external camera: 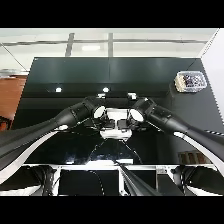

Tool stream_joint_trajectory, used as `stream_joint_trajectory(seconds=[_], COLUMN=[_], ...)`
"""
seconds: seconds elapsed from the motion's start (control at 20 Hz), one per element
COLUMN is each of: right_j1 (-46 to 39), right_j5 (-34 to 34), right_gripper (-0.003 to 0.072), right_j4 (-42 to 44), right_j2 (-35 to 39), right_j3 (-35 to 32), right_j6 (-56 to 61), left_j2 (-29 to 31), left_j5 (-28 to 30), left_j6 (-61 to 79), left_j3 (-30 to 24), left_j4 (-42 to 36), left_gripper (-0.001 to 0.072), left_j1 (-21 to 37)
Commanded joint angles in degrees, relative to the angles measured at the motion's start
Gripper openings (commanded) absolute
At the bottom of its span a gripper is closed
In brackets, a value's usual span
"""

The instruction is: Fold the box and place the chain.

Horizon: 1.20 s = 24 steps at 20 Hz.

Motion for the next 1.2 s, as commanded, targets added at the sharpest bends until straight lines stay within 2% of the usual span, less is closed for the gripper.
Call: stream_joint_trajectory(seconds=[0.0, 0.2, 0.35, 0.45, 0.5, 0.55, 0.65, 0.7, 0.75, 0.85, 0.95, 1.0, 1.15], right_j1=[0.0, 0.0, -1.0, -5.9, -9.7, -15.3, -28.6, -35.6, -42.7, -53.0, -58.4, -60.0, -61.8], right_j5=[1.1, 12.1, 15.6, 11.9, 6.6, -1.4, -17.0, -22.8, -28.5, -35.4, -35.2, -32.6, -19.7], right_gripper=[0.0549, 0.0550, 0.0549, 0.0550, 0.0550, 0.0550, 0.0551, 0.0554, 0.0631, 0.0630, 0.0630, 0.0628, 0.0616], right_j4=[-2.5, -17.1, -39.0, -51.3, -53.7, -53.1, -47.3, -40.9, -32.2, -12.4, 3.8, 8.9, 11.5], right_j2=[7.3, 19.9, 26.3, 26.3, 26.3, 26.2, 24.7, 22.6, 20.2, 14.9, 8.1, 3.8, -9.6], right_j3=[0.0, 0.0, 0.0, -0.8, -1.9, -3.4, -5.8, -5.8, -5.7, -4.3, 0.7, 4.6, 19.6], right_j6=[-0.9, -0.9, -0.9, -0.8, -0.8, -0.4, 5.2, 5.2, 3.2, -9.1, -25.2, -28.7, -26.4], left_j2=[0.1, 0.1, 0.1, 0.1, 0.1, 0.1, 0.1, 0.1, 0.1, 0.1, 0.1, 0.1, 0.1], left_j5=[-0.7, -0.9, -0.9, -1.0, -1.0, -1.0, -1.1, -1.3, -1.4, -1.9, -2.2, -2.3, -2.8], left_j6=[-0.1, -0.1, -0.1, -0.3, -0.2, -0.2, -0.2, -0.2, -0.2, -0.2, -0.2, -0.2, -0.2], left_j3=[0.0, 0.0, 0.0, 0.0, 0.0, 0.0, 0.0, 0.0, 0.0, 0.0, 0.0, 0.0, 0.0], left_j4=[0.1, 0.1, 0.1, 0.1, 0.1, 0.1, 0.1, 0.1, 0.1, 0.0, 0.1, 0.0, 0.0], left_gripper=[0.0026, 0.0026, 0.0026, 0.0026, 0.0026, 0.0026, 0.0026, 0.0026, 0.0026, 0.0026, 0.0026, 0.0026, 0.0026], left_j1=[0.1, 0.1, 0.1, 0.1, 0.1, 0.1, 0.1, 0.1, 0.1, 0.1, 0.1, 0.1, 0.1])
